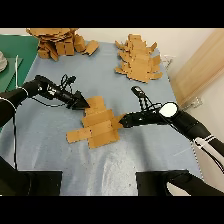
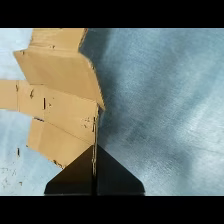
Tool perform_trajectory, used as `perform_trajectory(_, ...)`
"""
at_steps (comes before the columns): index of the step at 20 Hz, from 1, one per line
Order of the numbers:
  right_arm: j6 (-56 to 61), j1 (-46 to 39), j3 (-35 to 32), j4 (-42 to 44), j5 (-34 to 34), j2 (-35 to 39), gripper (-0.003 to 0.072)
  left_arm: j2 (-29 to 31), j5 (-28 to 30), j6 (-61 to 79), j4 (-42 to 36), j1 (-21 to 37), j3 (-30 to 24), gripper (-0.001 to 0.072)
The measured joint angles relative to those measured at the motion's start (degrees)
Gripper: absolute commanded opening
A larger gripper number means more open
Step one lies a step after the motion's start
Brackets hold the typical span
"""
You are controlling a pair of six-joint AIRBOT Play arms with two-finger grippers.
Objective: Fold the box.
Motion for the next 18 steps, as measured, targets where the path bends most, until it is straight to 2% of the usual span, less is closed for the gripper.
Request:
perform_trajectory(7,1.14,0.0,-0.24,-2.27,-1.6,-0.28,0.0003,0.0,-6.91,4.28,-1.25,-0.07,0.11,0.0242)
perform_trajectory(18,1.97,0.0,-0.26,-2.69,-2.82,-0.31,0.0003,-1.03,-10.16,14.21,-5.84,-0.24,0.11,0.0243)
